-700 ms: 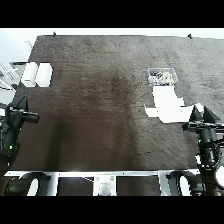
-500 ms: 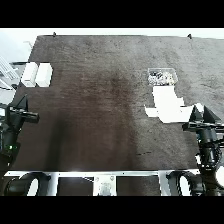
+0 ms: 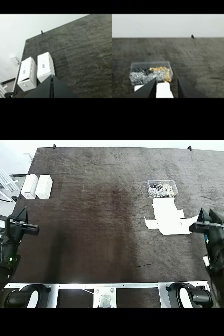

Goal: Fold the box and place the chain.

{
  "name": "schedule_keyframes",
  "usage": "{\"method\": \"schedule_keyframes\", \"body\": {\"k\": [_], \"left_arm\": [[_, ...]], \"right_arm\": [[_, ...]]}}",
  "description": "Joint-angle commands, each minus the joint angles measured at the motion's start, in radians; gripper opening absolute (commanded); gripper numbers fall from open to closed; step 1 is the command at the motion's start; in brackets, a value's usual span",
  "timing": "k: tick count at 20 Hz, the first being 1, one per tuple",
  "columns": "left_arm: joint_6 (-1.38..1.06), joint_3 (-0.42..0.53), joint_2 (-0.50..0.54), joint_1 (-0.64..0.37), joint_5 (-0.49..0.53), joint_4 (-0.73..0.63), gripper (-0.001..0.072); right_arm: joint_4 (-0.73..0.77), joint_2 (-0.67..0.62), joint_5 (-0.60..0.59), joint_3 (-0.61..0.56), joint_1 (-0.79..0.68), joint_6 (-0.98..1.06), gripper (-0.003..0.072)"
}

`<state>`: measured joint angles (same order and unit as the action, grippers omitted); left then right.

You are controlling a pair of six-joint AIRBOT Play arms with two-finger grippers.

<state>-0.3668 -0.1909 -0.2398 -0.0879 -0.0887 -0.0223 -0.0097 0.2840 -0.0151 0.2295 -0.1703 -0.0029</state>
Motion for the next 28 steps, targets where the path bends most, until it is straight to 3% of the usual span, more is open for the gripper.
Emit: {"method": "schedule_keyframes", "body": {"k": [1, 4, 8, 10, 14, 19, 20, 28], "left_arm": [[0.000, 0.000, 0.000, -0.001, 0.000, 0.001, 0.0022], [0.000, 0.000, 0.000, -0.001, 0.000, 0.000, 0.0022], [0.000, 0.000, 0.000, -0.001, 0.000, 0.000, 0.0022], [0.000, 0.000, 0.000, -0.001, 0.000, 0.000, 0.0022], [0.000, 0.000, 0.000, -0.001, 0.000, 0.000, 0.0022], [0.000, 0.000, 0.000, -0.001, 0.000, 0.000, 0.0022], [0.000, 0.000, 0.000, -0.001, 0.000, 0.000, 0.0022], [0.000, 0.000, 0.000, -0.001, 0.000, 0.001, 0.0022]], "right_arm": [[0.000, 0.373, 0.010, 0.201, -0.076, 0.003, 0.0396], [-0.027, 0.669, 0.283, 0.357, -0.245, 0.130, 0.0394], [-0.570, 0.919, 0.785, 0.589, -0.493, 0.666, 0.0394], [-0.815, 0.978, 0.902, 0.724, -0.565, 0.871, 0.0457], [-1.089, 1.089, 1.130, 1.036, -0.623, 0.998, 0.0499], [-1.133, 1.359, 1.464, 1.376, -0.622, 0.992, 0.0501], [-1.136, 1.413, 1.526, 1.423, -0.622, 0.986, 0.0542], [-1.131, 1.587, 1.554, 1.464, -0.601, 0.883, 0.0539]]}}
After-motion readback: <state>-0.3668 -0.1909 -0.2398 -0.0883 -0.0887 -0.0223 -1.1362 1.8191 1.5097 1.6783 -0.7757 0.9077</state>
